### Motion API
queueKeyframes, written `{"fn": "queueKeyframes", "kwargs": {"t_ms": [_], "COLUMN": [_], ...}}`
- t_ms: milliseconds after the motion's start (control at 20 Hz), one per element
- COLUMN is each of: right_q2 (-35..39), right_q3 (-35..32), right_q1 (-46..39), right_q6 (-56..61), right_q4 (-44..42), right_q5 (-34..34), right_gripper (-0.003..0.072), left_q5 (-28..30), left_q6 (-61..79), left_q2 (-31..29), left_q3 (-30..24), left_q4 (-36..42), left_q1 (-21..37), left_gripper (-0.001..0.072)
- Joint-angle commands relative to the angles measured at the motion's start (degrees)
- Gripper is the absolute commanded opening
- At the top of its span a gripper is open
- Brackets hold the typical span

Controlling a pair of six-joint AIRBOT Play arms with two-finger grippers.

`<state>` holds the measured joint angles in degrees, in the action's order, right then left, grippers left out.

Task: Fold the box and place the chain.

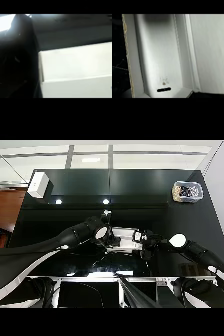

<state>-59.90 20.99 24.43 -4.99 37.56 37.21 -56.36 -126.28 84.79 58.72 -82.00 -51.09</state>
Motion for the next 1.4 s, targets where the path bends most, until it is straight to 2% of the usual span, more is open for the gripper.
{"fn": "queueKeyframes", "kwargs": {"t_ms": [0, 250, 300, 450, 500, 600, 650, 700, 750, 800, 1250, 1300, 1350], "right_q2": [-0.02, -0.02, -0.02, -0.02, -0.02, -0.02, -0.02, -0.02, -0.02, -0.02, -0.02, -0.02, -0.02], "right_q3": [0.02, 0.02, 0.02, 0.02, 0.02, 0.02, 0.02, 0.02, 0.02, 0.02, 0.02, 0.02, 0.02], "right_q1": [0.00, 0.00, 0.00, 0.00, 0.00, 0.00, 0.00, 0.00, 0.00, 0.00, 0.00, 0.00, 0.00], "right_q6": [0.02, 0.02, 0.02, 0.02, 0.02, 0.02, 0.02, 0.02, 0.02, 0.02, 0.02, 0.02, 0.02], "right_q4": [-0.02, -0.02, -0.02, -0.02, -0.02, -0.02, -0.02, -0.02, -0.02, -0.02, -0.02, -0.02, -0.02], "right_q5": [0.02, 0.02, 0.02, 0.02, 0.02, 0.02, 0.02, 0.02, 0.02, 0.02, 0.00, 0.00, 0.00], "right_gripper": [0.0466, 0.0466, 0.0466, 0.0465, 0.0466, 0.0466, 0.0466, 0.0466, 0.0466, 0.0465, 0.0465, 0.0466, 0.0465], "left_q5": [-0.70, -0.94, -0.94, -0.94, -0.92, -0.87, -0.83, -0.85, -0.94, -1.07, -1.22, -1.18, -1.11], "left_q6": [-1.16, -1.70, -1.70, -1.70, -1.70, -1.70, -1.70, -1.70, -1.70, -1.70, -3.26, -3.23, -3.23], "left_q2": [-0.07, 0.00, 0.00, 0.00, 0.00, 0.00, 0.00, 0.00, 0.00, 0.00, 0.83, 0.81, 0.83], "left_q3": [1.27, 2.16, 2.16, 2.16, 2.16, 2.16, 2.16, 2.16, 2.16, 2.16, 2.16, 2.16, 2.16], "left_q4": [-1.64, -3.02, -2.95, -2.75, -2.75, -2.75, -2.75, -2.75, -2.73, -2.58, -2.60, -2.64, -2.64], "left_q1": [0.09, 0.07, 0.07, 0.02, 0.02, 0.02, 0.02, 0.02, 0.02, 0.02, -0.15, -0.15, -0.15], "left_gripper": [0.0274, 0.0266, 0.0172, 0.0030, 0.0026, 0.0028, 0.0086, 0.0257, 0.0375, 0.0391, 0.0389, 0.0350, 0.0276]}}
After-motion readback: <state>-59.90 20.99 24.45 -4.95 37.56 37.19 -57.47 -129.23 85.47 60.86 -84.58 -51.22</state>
